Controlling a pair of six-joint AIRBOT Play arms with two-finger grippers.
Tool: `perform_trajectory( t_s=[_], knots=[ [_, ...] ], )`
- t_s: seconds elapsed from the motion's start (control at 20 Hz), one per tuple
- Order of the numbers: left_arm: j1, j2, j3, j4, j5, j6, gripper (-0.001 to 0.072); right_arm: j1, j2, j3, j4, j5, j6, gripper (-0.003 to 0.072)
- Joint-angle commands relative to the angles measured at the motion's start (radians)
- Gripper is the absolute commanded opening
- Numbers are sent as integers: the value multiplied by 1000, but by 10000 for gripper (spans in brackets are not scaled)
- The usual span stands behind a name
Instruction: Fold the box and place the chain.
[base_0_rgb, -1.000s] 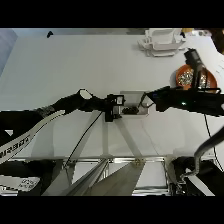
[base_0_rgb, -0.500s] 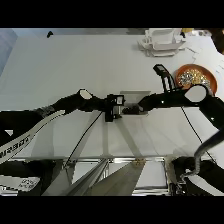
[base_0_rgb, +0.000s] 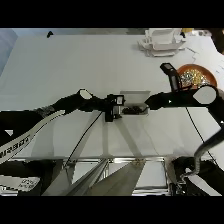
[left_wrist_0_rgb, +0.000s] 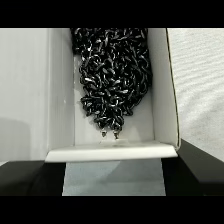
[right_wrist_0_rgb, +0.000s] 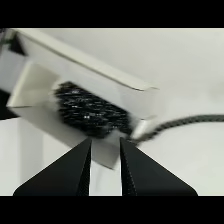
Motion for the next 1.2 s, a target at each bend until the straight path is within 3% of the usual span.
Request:
perform_trajectory(
  t_s=[0.0,0.15,0.25,0.4,0.7,1.15],
  knots=[
    [0,1,0,0,0,0,83,-44,34,0,-256,-44,194,182],
    [0,1,0,0,0,0,83,-45,-3,-1,-397,-99,305,185],
    [0,1,0,0,0,0,83,-45,-67,-1,-417,-123,306,272],
    [0,1,0,0,0,0,83,-45,-192,-1,-425,-148,341,322],
    [0,1,0,0,0,0,83,-45,-348,-1,-450,-232,350,344],
    [0,1,0,0,0,0,83,-45,-374,-1,-449,-284,356,343]
  ],
)
